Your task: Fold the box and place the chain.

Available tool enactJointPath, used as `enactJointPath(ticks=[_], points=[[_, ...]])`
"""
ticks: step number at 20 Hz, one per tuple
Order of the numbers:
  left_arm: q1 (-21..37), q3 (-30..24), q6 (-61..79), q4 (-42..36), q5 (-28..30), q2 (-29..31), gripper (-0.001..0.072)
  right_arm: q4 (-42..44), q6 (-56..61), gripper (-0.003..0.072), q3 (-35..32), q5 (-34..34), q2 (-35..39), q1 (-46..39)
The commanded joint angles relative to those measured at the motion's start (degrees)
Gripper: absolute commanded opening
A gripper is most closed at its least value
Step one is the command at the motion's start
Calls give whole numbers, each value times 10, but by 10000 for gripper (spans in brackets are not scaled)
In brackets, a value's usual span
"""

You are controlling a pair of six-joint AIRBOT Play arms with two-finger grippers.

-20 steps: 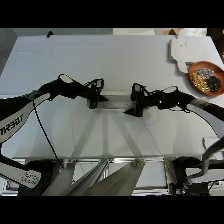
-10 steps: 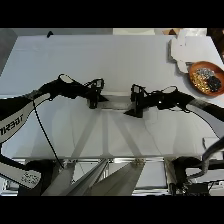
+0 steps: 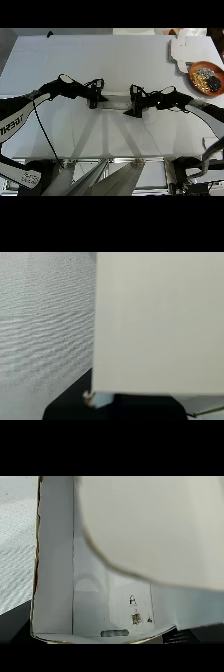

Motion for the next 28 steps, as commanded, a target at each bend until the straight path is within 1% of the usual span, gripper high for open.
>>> enactJointPath(ticks=[1, 11, 12, 14, 18, 19, 20, 21, 28], points=[[0, 0, 0, 0, 0, 0, 12, 0, 1, 689, 0, -1, 0, 1], [0, 0, 0, 0, 0, 0, 12, -1, 0, 688, 0, -1, 0, 1], [0, 0, 0, 0, 0, 0, 12, -1, 0, 685, 0, -1, 0, 1], [0, 0, 0, 0, 0, 0, 12, -1, 0, 636, 0, -1, 0, 1], [0, 0, 0, 0, 0, 0, 12, -1, 0, 634, 0, -1, 0, 1], [0, 0, 0, 0, 0, 0, 12, -1, 0, 592, 0, -1, 0, 1], [0, 0, 0, 0, 0, 0, 12, -1, 0, 493, 0, -1, 0, 1], [0, 0, 0, 0, 0, 0, 12, -1, 0, 456, 1, -1, 0, 1], [0, 0, 0, 0, 0, 0, 12, -1, 0, 457, 0, -1, 0, 1]])
